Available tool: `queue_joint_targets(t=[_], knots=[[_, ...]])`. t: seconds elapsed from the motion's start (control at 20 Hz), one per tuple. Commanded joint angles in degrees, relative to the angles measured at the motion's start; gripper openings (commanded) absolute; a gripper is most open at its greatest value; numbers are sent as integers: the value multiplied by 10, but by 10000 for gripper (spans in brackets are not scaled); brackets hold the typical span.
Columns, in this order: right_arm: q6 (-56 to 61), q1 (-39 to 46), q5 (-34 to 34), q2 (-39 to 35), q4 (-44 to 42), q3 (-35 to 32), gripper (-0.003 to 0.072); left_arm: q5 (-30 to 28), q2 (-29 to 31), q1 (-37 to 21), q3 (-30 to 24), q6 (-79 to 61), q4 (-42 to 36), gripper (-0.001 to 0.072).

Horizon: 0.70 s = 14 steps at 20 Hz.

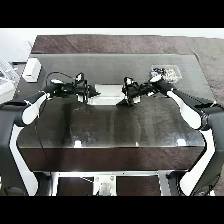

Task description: Fold the box and place the chain.

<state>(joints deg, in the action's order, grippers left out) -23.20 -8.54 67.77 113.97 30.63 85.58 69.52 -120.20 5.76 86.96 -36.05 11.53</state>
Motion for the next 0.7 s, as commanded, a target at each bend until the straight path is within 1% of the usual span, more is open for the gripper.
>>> queue_joint_targets(t=[0.0, 0.55, 0.6, 0.65], knots=[[0, 0, 0, 0, 0, 0, 587, 1, 0, 0, 1, 0, 0, 21], [0, 0, 0, 0, 0, 0, 586, 1, 0, 0, 1, 0, -1, 22], [0, 0, 0, 0, 0, 0, 587, 1, 0, 0, 1, 0, -2, 48], [0, 0, 0, 0, 0, 0, 587, 1, 0, 0, 1, 0, -4, 290]])
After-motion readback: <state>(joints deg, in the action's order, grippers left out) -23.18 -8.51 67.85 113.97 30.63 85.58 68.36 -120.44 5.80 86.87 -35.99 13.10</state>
